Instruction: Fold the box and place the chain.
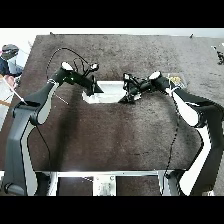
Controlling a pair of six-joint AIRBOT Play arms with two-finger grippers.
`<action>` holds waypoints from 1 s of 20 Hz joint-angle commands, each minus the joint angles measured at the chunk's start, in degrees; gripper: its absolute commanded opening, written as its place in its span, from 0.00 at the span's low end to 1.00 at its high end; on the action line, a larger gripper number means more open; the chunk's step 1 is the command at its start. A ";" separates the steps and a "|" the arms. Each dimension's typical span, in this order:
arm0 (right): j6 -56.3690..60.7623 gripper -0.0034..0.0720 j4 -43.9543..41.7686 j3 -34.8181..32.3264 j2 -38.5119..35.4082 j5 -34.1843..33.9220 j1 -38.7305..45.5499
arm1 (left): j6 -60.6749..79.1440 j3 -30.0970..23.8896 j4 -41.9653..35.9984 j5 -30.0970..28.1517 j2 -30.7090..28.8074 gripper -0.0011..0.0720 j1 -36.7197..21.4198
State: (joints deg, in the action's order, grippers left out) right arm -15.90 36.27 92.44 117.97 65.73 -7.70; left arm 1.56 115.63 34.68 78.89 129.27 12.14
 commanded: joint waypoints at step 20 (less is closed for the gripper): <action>0.04 0.63 -0.07 0.04 0.02 -0.17 0.04 | -1.11 0.07 -2.16 3.23 -2.45 0.58 -1.09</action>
State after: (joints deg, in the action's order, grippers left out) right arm -15.73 36.21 92.47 117.97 65.10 -7.62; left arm 0.58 115.63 32.75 81.17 127.98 11.77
